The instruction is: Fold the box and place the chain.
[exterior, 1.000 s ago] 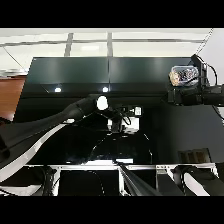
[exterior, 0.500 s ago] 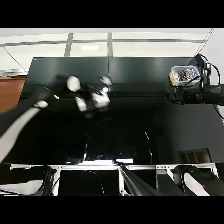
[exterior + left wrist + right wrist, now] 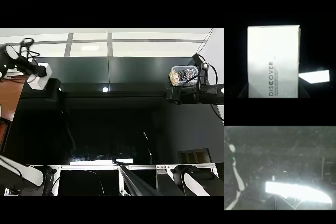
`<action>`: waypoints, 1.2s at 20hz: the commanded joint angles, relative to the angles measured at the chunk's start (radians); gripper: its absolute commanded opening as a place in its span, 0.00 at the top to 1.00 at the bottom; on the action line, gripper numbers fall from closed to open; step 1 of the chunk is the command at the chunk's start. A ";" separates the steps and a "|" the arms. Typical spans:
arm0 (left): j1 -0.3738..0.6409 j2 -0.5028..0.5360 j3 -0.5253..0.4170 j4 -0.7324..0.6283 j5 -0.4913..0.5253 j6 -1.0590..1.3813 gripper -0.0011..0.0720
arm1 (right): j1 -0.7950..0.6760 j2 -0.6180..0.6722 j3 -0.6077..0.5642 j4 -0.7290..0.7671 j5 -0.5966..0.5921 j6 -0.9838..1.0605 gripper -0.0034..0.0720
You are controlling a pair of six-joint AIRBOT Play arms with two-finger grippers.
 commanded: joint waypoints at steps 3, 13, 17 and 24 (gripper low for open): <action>0.055 -0.227 0.286 -0.027 -0.039 -0.027 0.49 | 0.055 -0.001 0.000 -0.005 -0.006 0.025 0.94; 0.002 -0.023 0.276 -0.004 0.011 -0.166 0.07 | 0.058 -0.002 0.000 -0.051 -0.021 0.045 0.94; -0.056 0.095 0.216 -0.154 -0.237 -0.227 0.95 | 0.058 -0.002 0.000 -0.163 -0.022 0.039 0.94; -0.369 0.610 -0.594 -0.158 0.228 -0.143 0.95 | 0.090 0.022 -0.124 -0.285 -0.419 -0.044 0.94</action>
